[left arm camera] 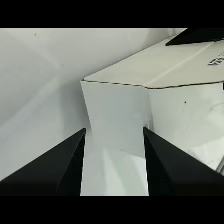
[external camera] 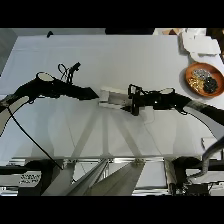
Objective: Fold the box and place the chain.
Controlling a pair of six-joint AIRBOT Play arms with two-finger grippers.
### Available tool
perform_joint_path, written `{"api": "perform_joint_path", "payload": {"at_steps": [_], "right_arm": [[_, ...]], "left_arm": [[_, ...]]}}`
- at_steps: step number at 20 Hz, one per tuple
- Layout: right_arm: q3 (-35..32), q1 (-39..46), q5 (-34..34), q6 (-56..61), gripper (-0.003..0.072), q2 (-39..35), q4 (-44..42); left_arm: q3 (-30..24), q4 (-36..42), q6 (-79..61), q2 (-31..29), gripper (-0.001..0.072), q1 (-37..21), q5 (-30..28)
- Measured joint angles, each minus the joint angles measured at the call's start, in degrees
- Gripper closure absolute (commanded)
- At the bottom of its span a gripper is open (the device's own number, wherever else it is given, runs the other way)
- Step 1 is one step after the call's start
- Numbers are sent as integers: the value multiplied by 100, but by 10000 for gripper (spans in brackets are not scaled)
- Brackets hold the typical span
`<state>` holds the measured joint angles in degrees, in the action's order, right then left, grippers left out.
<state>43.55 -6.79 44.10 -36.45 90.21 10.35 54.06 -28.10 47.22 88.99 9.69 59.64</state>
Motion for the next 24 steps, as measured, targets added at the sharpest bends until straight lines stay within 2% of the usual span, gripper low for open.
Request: {"api": "perform_joint_path", "payload": {"at_steps": [4, 6, 7, 13, 14, 15, 16, 24], "right_arm": [[0, 2, -2, 0, 189, 0, 0], [0, 2, -4, 0, 189, 0, 0], [0, 2, -7, -2, 189, 0, 4], [0, -4, 13, -2, 189, 0, -9], [0, -4, 11, -2, 189, 0, -7], [0, -4, 11, -2, 189, 0, -7], [0, -4, 9, -2, 189, 0, -7], [0, -4, 4, 0, 189, 0, -4]], "left_arm": [[0, 120, -76, -2, 299, 35, -2], [0, 129, -94, -2, 411, 61, -13], [0, 109, -94, -2, 437, 72, -7], [0, -616, 280, -2, 432, 79, -33], [0, -695, 356, -2, 411, 74, -63], [0, -772, 391, -9, 340, 70, -105], [0, -820, 433, -28, 312, 68, -146], [0, -968, 527, -385, 310, -125, -472]]}}
